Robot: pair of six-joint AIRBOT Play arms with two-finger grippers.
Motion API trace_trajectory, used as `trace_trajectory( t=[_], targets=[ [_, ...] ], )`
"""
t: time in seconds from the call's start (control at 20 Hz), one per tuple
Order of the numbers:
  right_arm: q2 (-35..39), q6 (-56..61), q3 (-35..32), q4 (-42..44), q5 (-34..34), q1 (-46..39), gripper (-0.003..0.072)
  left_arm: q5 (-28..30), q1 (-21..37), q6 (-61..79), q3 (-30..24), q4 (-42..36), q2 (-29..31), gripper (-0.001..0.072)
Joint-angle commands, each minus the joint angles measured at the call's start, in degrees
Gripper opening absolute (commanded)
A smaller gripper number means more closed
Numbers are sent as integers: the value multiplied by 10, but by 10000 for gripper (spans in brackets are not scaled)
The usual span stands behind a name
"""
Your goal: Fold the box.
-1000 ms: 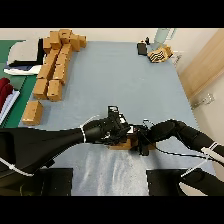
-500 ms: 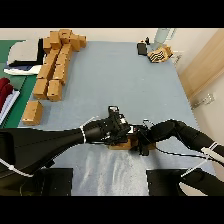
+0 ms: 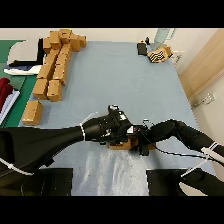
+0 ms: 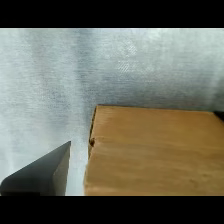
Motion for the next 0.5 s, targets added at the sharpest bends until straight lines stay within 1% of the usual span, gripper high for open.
trace_trajectory(
  t=[0.0,0.1,0.15,0.3,0.45],
  targets=[
    [0,0,0,0,0,0,500,-52,30,46,23,-49,0,499],
    [0,0,0,0,0,0,500,-89,62,77,30,-87,0,489],
    [0,0,0,0,0,0,500,-97,77,99,32,-110,0,471],
    [0,0,0,0,0,0,500,-102,121,161,45,-179,0,472],
    [0,0,0,0,0,0,500,-126,167,226,62,-239,0,473]
  ],
)
